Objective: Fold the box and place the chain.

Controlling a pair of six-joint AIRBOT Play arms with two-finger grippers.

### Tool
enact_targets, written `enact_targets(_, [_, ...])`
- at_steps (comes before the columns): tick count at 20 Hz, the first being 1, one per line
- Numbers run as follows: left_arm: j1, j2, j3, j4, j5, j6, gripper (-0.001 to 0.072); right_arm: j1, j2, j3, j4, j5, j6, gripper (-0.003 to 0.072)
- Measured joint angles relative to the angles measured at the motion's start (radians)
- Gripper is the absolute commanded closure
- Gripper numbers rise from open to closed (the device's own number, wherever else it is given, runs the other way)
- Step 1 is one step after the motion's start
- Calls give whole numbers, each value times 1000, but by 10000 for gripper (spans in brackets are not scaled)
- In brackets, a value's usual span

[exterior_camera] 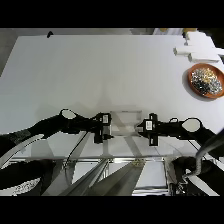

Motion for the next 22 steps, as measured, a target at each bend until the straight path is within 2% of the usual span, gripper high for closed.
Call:
enact_targets(2, [0, 0, 0, 0, 0, 0, 436, 0, 45, 0, -99, 11, 127, 532])
enact_targets(4, [0, 0, 0, 0, 0, -1, 436, 0, 92, 0, -202, 33, 267, 667])
enact_targets(7, [0, 0, 0, 0, 0, 0, 436, 0, 142, 33, -301, 77, 449, 667])
enact_targets(11, [0, 0, 0, 0, 0, 0, 436, -13, 166, 151, -360, 152, 700, 667])
enact_targets(15, [0, 0, 0, 0, 0, 0, 436, -113, 165, 266, -450, 214, 1051, 667])
enact_targets(19, [0, 0, 0, 0, 0, 0, 436, -230, 104, 308, -601, 236, 1389, 667])
enact_targets(22, [0, 0, 0, 0, 0, 0, 436, -267, 7, 315, -674, 264, 1529, 667])
